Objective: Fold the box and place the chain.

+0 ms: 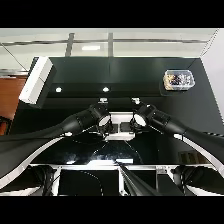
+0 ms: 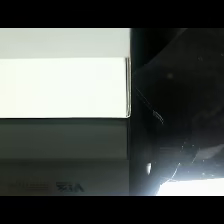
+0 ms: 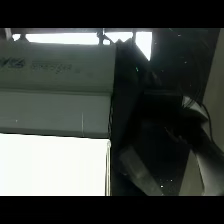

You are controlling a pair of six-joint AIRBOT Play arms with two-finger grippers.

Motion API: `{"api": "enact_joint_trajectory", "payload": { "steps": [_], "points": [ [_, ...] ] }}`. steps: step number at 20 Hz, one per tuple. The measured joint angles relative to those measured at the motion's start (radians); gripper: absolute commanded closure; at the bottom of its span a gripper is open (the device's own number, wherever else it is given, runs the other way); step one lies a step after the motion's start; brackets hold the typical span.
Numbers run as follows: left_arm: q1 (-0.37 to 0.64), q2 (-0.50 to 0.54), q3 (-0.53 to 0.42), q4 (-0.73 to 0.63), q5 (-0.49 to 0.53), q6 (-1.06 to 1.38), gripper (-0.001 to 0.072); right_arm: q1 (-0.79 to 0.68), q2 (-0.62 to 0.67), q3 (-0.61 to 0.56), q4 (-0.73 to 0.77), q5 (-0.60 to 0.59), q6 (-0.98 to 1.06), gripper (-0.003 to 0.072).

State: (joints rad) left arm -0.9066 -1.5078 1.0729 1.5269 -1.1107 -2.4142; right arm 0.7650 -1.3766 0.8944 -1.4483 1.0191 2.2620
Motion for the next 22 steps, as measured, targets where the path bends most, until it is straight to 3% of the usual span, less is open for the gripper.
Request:
{"api": "enact_joint_trajectory", "payload": {
  "steps": [1, 3, 10, 16, 19, 22],
  "points": [
    [0.000, 0.000, 0.000, 0.001, 0.002, 0.000, 0.0678, 0.000, 0.000, 0.003, -0.003, 0.002, -0.005, 0.0643],
    [0.000, 0.000, 0.000, 0.006, 0.003, 0.006, 0.0678, -0.001, 0.000, 0.013, -0.002, 0.012, -0.014, 0.0300],
    [0.000, 0.000, 0.000, 0.002, 0.001, 0.006, 0.0678, -0.010, 0.048, 0.050, 0.002, 0.098, -0.091, 0.0289],
    [0.000, 0.000, 0.000, 0.002, 0.002, 0.003, 0.0678, -0.129, 0.295, 0.074, -0.005, 0.253, -0.263, 0.0289],
    [0.000, 0.000, 0.000, 0.002, 0.002, 0.003, 0.0678, -0.244, 0.397, 0.076, -0.134, 0.252, -0.313, 0.0310],
    [0.000, 0.000, 0.000, 0.002, 0.002, 0.003, 0.0678, -0.391, 0.408, 0.064, -0.334, 0.154, -0.335, 0.0309]
  ]
}}
